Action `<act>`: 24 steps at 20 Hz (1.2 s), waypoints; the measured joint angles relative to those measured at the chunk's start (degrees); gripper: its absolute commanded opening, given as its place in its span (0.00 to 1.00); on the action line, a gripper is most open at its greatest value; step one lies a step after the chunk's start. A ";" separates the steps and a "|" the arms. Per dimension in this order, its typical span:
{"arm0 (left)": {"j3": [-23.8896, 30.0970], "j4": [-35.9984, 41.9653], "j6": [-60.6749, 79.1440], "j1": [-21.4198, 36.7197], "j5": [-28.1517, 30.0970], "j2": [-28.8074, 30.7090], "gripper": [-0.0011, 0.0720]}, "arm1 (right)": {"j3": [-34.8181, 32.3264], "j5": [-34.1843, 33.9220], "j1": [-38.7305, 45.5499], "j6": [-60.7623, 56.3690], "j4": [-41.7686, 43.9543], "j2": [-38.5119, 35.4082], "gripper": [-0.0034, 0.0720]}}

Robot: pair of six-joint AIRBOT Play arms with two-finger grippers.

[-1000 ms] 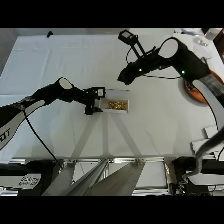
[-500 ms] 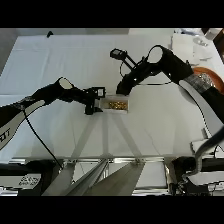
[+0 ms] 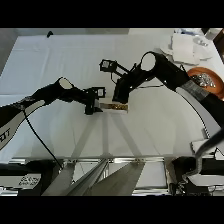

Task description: Fold the box and place the chain.

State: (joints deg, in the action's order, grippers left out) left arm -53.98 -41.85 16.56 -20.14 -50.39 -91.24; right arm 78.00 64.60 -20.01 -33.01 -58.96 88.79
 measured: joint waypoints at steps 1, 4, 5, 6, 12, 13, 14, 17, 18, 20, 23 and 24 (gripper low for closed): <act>0.00 0.00 0.02 0.00 0.02 0.00 0.39 | -1.42 -1.66 -0.37 0.79 -0.59 -0.76 0.61; 0.00 0.00 0.00 0.00 0.02 0.00 0.39 | -4.92 -5.70 -1.44 2.12 -2.12 -2.12 0.68; 0.00 0.00 0.00 0.00 0.02 0.00 0.39 | -5.90 -7.26 -1.81 2.47 -2.54 -2.40 0.68; 0.00 0.00 0.00 0.02 0.00 0.00 0.39 | -6.88 -8.94 -2.25 2.69 -2.89 -2.56 0.68; 0.00 0.00 0.00 0.00 0.02 0.00 0.39 | -9.20 -12.57 -4.72 3.34 -3.89 -3.98 0.68; 0.00 0.00 0.02 0.00 0.00 0.00 0.39 | -9.40 -12.61 -5.11 3.39 -3.93 -4.44 0.68; 0.00 0.00 0.02 0.00 0.00 0.00 0.39 | -9.70 -12.87 -5.51 3.45 -3.93 -5.03 0.68; 0.00 0.00 0.02 0.00 0.00 0.00 0.39 | -12.00 -14.93 -6.16 3.50 -4.02 -6.64 0.68; 0.00 0.00 0.00 0.00 0.00 0.00 0.39 | -13.09 -16.17 -6.27 3.50 -4.04 -7.08 0.68; 0.00 0.00 0.02 0.02 0.02 0.00 0.39 | -15.45 -18.60 -6.62 3.50 -4.13 -7.67 0.68; 0.00 0.00 0.00 0.00 0.02 0.00 0.39 | -18.45 -22.82 -7.61 3.52 -4.57 -8.07 0.68; 0.00 0.00 0.00 0.02 0.02 0.00 0.39 | -19.06 -24.22 -7.96 3.52 -4.94 -8.13 0.68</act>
